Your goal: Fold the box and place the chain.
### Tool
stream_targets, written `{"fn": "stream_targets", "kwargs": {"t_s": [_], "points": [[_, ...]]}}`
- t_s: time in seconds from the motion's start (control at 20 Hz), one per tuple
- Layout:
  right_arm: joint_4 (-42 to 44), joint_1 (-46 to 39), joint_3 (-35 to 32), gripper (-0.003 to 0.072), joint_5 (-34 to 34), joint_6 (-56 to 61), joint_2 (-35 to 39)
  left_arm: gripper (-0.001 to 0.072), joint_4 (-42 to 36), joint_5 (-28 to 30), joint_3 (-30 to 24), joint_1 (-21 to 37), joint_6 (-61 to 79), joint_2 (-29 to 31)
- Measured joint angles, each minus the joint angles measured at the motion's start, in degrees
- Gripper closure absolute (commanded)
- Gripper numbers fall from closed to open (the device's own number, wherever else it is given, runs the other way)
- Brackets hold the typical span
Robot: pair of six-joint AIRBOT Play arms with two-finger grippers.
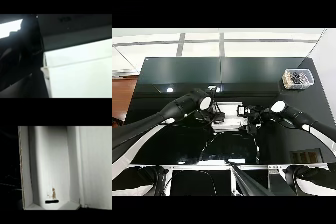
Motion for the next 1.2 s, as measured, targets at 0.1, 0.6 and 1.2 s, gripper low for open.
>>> {"fn": "stream_targets", "kwargs": {"t_s": [0.1,0.6,1.2], "points": [[0.0,0.0,0.0,0.0452,0.0,0.0,0.0,0.0213,0.8,0.0,0.5,-0.3,-2.8,-0.5],[0.0,0.0,0.0,0.0453,0.0,0.0,0.0,0.0555,2.3,0.2,1.1,-0.8,-10.9,-3.2],[0.0,0.0,0.0,0.0452,0.0,0.0,0.0,0.0238,-1.6,1.1,1.2,-0.7,-11.5,-3.6]]}}
